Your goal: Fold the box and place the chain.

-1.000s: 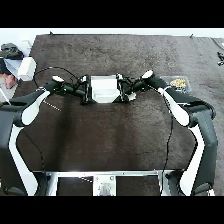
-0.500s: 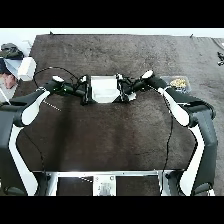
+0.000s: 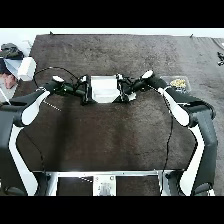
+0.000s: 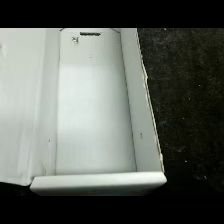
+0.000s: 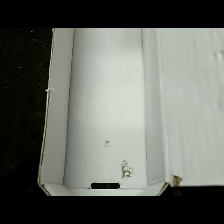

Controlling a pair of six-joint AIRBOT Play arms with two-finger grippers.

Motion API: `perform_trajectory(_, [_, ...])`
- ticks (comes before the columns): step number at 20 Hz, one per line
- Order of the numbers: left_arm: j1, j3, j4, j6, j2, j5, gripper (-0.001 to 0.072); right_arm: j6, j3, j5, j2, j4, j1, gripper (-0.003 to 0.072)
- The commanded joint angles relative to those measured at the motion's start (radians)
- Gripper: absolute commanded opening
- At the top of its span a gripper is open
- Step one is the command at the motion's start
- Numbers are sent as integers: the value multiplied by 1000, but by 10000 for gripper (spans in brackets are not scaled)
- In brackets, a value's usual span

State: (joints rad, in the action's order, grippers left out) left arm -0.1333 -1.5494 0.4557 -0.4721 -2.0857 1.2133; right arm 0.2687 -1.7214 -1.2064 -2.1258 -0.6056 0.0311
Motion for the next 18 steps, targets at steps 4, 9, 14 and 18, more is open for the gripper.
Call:
perform_trajectory(4, [1,0,-1,0,-1,-2,356,-3,0,-37,2,34,2,548])
perform_trajectory(9, [1,0,-2,0,-1,-2,356,-4,-1,-52,8,17,-9,600])
perform_trajectory(14, [1,0,-16,0,-1,-2,356,-5,-1,-66,14,-27,-27,601])
perform_trajectory(18, [1,0,-16,0,-1,-2,356,-5,-1,-66,47,-35,-61,600])
